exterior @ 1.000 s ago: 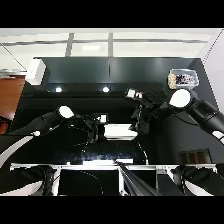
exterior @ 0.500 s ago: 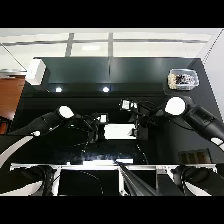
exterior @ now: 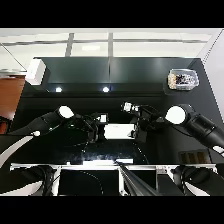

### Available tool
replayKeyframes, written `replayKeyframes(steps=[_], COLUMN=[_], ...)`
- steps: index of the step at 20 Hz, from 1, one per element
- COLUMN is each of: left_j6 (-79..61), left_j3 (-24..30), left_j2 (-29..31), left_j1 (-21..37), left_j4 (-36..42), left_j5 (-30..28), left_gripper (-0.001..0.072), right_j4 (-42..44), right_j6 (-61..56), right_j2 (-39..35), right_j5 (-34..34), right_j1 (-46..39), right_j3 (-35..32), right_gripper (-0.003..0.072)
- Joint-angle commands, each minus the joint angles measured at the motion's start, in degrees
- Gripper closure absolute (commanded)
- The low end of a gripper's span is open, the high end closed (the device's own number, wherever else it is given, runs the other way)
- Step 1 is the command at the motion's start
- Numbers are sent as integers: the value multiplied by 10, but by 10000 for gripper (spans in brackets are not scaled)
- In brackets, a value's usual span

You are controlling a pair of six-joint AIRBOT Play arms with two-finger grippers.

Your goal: Fold the box and place the chain.

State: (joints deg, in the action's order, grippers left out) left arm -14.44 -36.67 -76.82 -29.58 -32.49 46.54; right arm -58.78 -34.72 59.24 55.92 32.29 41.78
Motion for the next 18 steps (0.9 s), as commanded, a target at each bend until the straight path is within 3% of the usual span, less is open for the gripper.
replayKeyframes(steps=[1, 5, 7, 16, 17, 18], left_j6=[0, 0, 0, 0, 0, 0], left_j3=[0, 0, 0, 0, 0, 0], left_j2=[0, 0, 0, 0, 0, 0], left_j1=[0, 0, 0, 0, 0, 0], left_j4=[0, 0, 0, 0, 0, 0], left_j5=[0, 0, 0, 0, 0, 0], left_gripper=[229, 230, 230, 229, 229, 229], right_j4=[-12, -13, -11, -11, -11, -11], right_j6=[-2, -2, -2, -5, -5, -5], right_j2=[-1, -1, -1, -1, 0, 0], right_j5=[-36, -30, -30, -11, -11, -11], right_j1=[3, 3, 3, 3, 3, 3], right_j3=[-7, -7, -7, -7, -7, -7], right_gripper=[45, 63, 190, 194, 294, 312])
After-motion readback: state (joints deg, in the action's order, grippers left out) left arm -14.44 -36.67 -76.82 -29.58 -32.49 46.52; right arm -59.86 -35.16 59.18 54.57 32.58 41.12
